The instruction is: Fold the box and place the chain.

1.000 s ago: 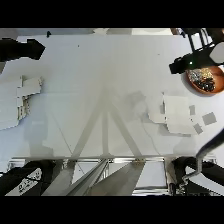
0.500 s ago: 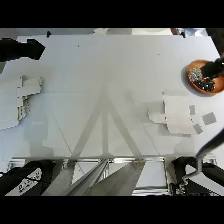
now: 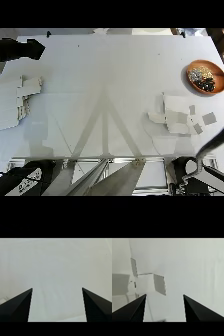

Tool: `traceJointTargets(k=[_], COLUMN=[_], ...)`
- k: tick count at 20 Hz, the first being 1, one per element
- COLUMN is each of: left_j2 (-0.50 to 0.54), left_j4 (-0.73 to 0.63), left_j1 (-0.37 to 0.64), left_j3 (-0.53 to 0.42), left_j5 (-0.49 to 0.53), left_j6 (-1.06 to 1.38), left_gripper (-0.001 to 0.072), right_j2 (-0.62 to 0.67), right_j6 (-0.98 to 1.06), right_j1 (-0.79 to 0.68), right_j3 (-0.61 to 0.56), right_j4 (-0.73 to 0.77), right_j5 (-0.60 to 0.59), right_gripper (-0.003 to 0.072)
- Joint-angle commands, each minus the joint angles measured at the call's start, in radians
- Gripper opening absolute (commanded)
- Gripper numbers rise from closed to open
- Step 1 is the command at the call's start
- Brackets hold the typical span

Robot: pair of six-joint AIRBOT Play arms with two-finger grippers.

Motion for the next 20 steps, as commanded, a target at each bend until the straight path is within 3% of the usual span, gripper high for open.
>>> traceJointTargets(k=[1, 8, 12, 20], left_j2=[0.001, 0.001, 0.001, 0.001], left_j4=[0.0, 0.0, 0.0, 0.0], left_j1=[0.0, 0.0, 0.0, 0.0], left_j3=[0.0, 0.0, 0.0, 0.0], left_j5=[0.0, 0.0, 0.0, 0.0], left_j6=[0.0, 0.0, 0.0, 0.0], left_gripper=[0.0702, 0.0702, 0.0702, 0.0702], right_j2=[-0.047, -0.17, -0.222, -0.303], right_j6=[-0.039, -0.14, -0.179, -0.263], right_j1=[-0.116, -0.188, -0.196, -0.36], right_j3=[-0.001, -0.013, -0.089, -0.18], right_j4=[0.077, 0.137, 0.087, 0.212], right_j5=[0.014, 0.04, 0.037, 0.047], right_gripper=[0.0527, 0.0527, 0.0527, 0.0507])
